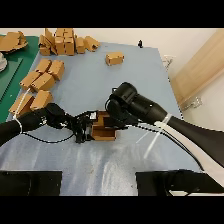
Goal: Fold the box.
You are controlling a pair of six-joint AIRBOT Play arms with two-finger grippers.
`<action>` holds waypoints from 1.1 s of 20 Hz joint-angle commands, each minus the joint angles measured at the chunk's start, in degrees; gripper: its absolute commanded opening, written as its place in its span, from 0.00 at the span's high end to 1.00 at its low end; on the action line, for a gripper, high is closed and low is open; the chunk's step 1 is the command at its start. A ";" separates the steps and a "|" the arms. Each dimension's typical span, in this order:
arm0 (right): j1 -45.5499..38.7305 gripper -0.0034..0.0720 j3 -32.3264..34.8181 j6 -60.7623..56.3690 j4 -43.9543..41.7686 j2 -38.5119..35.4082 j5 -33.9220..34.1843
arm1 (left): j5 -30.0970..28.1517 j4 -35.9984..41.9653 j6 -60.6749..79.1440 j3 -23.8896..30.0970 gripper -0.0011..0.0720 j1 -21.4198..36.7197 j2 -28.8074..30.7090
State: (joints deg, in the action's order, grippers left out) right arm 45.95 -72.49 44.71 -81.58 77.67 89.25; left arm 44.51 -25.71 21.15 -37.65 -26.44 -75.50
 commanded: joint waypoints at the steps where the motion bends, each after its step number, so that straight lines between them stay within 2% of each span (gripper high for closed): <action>1: -5.44 0.95 0.02 5.66 4.35 -4.42 4.28 | 0.02 0.00 0.00 -0.02 0.44 0.00 0.00; 3: -15.65 0.95 0.48 10.95 -5.27 -4.28 -3.76 | 0.04 0.00 0.00 -0.02 0.44 0.00 0.00; 6: -31.01 0.95 4.57 27.08 -28.48 -2.08 -26.47 | 0.04 0.00 0.00 -0.02 0.44 0.00 0.02; 7: -35.12 0.95 5.38 32.72 -36.54 0.00 -30.77 | 0.02 0.00 0.00 -0.02 0.44 0.00 0.02; 8: -38.45 0.95 5.49 40.46 -45.38 3.21 -32.20 | 0.02 0.00 0.00 -0.02 0.44 0.00 0.00; 11: -40.28 0.96 5.49 64.06 -64.63 12.63 -25.03 | 0.02 0.00 0.00 -0.02 0.44 0.00 0.02; 13: -37.88 0.96 5.49 73.92 -70.62 16.55 -20.65 | 0.02 0.00 0.00 -0.02 0.44 0.00 0.00; 17: -30.21 0.96 5.49 84.54 -72.43 17.66 -16.24 | 0.02 0.00 0.00 -0.02 0.44 0.00 0.02; 20: -27.76 0.96 6.25 87.01 -71.71 14.21 -13.64 | 0.04 0.00 0.00 -0.02 0.44 0.00 0.00; 22: -27.78 0.96 9.38 87.41 -69.75 10.38 -13.16 | 0.02 0.00 0.00 -0.02 0.44 0.00 0.00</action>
State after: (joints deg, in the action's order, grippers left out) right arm 16.84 -65.49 127.94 -151.68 91.26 73.89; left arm 44.56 -25.71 21.12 -37.65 -26.44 -75.50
